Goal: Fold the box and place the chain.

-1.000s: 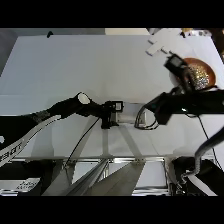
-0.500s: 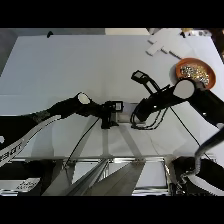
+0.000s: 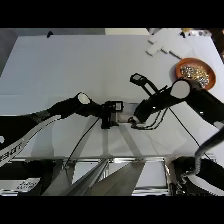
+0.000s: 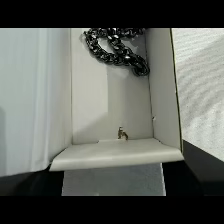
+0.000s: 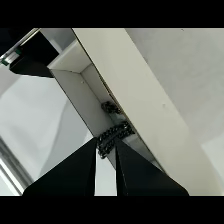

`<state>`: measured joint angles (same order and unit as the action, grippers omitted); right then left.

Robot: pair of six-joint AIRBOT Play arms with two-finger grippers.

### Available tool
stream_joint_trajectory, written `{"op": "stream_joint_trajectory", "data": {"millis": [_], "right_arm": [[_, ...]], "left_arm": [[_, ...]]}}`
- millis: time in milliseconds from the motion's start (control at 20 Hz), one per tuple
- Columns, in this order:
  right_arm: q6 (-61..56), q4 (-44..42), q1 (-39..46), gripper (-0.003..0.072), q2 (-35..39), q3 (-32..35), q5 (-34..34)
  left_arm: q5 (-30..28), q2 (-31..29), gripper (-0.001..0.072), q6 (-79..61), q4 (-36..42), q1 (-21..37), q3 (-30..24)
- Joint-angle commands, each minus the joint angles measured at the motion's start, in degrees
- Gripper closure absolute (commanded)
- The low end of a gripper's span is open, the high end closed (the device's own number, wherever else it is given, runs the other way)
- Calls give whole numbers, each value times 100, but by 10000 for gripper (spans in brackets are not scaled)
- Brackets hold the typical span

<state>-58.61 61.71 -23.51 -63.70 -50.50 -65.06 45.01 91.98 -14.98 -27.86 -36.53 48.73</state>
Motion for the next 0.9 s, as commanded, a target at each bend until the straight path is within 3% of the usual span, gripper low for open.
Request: {"op": "stream_joint_trajectory", "data": {"millis": [0,150,300,350,400,450,550,650,850], "right_arm": [[-271,341,466,543,540,-13,-197],[-1097,1311,1410,543,929,-13,-85],[-1663,1650,2190,540,826,-11,413],[-1659,1650,2315,459,726,-13,533],[-1657,1655,2361,314,573,-13,647],[-1657,1655,2363,283,404,-13,774],[-1659,1679,2363,296,-2,-13,988],[-1676,1851,2363,411,-415,-13,1143],[-1919,1950,2363,412,-1099,-11,1325]], "left_arm": [[0,-4,455,-2,0,0,-2],[2,-4,455,-2,0,0,-2],[2,-4,455,-2,0,0,-2],[2,-4,455,-2,0,0,-2],[2,-4,455,-2,0,0,-2],[2,-4,455,-2,0,0,-2],[2,-2,455,-2,0,0,-2],[2,-4,455,-2,0,0,-2],[2,-4,455,-2,0,0,-2]]}}
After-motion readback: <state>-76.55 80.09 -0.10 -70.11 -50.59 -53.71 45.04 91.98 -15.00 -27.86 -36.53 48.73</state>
